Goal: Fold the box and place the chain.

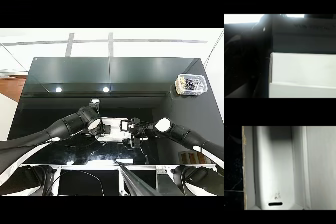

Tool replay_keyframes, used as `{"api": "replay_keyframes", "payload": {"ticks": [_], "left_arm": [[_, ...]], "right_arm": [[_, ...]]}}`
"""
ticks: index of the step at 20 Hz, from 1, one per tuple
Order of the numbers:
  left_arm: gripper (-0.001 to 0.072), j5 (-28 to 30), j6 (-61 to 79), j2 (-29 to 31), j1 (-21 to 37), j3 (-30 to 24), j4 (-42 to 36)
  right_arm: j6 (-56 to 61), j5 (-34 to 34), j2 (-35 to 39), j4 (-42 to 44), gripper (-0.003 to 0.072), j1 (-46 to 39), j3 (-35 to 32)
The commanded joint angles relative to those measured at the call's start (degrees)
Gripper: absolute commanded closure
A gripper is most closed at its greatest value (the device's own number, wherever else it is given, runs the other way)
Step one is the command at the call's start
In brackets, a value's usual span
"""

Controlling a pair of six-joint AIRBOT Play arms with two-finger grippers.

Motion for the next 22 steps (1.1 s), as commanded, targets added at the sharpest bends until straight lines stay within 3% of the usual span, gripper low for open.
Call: {"api": "replay_keyframes", "payload": {"ticks": [1, 2, 4, 5, 9, 11, 13, 18, 22], "left_arm": [[0.0331, 0.1, 0.0, 0.0, 0.0, 0.0, 0.1], [0.0354, 0.2, 0.0, 0.0, 0.0, 0.0, 0.1], [0.06, 0.7, 0.1, 0.0, 0.0, 0.0, 0.1], [0.0675, 1.2, 0.1, 0.0, 0.0, 0.0, 0.1], [0.0677, 1.8, 0.1, 0.0, 0.0, 0.0, 0.1], [0.0678, 1.8, 0.1, 0.0, 0.0, 0.0, 0.1], [0.0678, 1.7, 0.1, 0.1, 0.0, 0.0, 0.1], [0.0678, 1.2, 0.4, 0.1, 0.0, 0.0, 0.1], [0.0678, 1.4, 0.5, 0.0, 0.0, 0.0, 0.1]], "right_arm": [[0.0, 0.0, 0.0, 0.0, 0.0206, 0.0, 0.0], [0.0, 0.0, 0.0, 0.0, 0.0207, 0.0, 0.0], [0.0, 0.0, 0.0, 0.0, 0.0206, 0.0, 0.0], [0.0, 0.0, 0.0, 0.0, 0.0206, 0.0, 0.0], [0.0, 0.0, 0.0, 0.0, 0.0205, 0.0, 0.0], [1.2, -0.1, 0.0, 0.0, -0.0034, 0.0, 0.0], [4.7, -0.1, 1.0, -1.1, -0.0034, -0.1, 0.0], [9.1, 0.5, 8.6, -16.0, -0.0034, -0.1, 0.0], [9.1, 2.4, 9.4, -17.7, -0.0034, -0.1, 0.0]]}}
